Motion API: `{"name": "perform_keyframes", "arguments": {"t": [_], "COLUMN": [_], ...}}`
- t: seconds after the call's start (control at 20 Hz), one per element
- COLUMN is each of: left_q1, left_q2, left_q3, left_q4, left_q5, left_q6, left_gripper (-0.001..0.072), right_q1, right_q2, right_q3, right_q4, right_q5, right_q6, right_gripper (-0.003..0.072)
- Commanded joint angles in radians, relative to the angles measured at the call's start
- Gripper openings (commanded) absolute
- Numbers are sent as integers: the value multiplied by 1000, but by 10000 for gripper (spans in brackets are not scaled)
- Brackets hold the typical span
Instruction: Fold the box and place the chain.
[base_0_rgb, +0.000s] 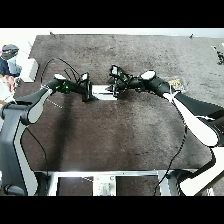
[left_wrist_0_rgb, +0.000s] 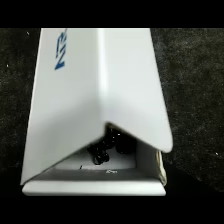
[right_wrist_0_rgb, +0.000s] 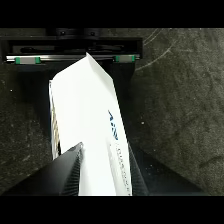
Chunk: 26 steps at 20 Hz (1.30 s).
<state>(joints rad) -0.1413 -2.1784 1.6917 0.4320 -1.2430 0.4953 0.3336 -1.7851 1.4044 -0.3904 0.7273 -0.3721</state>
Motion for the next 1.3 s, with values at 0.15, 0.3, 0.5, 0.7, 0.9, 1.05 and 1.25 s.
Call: {"name": "perform_keyframes", "arguments": {"t": [0.15,0.3,0.5,0.7,0.9,1.05,1.25], "left_q1": [0,0,0,0,0,0,0], "left_q2": [0,0,0,0,0,0,0], "left_q3": [0,0,0,0,0,0,-1], "left_q4": [1,1,1,1,1,1,1], "left_q5": [-2,-2,-2,-2,-2,-2,-2], "left_q6": [0,0,0,0,0,0,0], "left_gripper": [229,229,229,229,229,229,229], "right_q1": [0,0,0,4,23,23,23], "right_q2": [-4,-4,-8,-25,-25,-25,-25], "right_q3": [0,0,0,0,0,-1,-4], "right_q4": [-2,-2,-2,-2,-17,-27,-78], "right_q5": [-34,-41,-45,-44,-63,-61,-50], "right_q6": [6,6,6,10,10,36,85], "right_gripper": [315,316,315,314,217,224,224]}}
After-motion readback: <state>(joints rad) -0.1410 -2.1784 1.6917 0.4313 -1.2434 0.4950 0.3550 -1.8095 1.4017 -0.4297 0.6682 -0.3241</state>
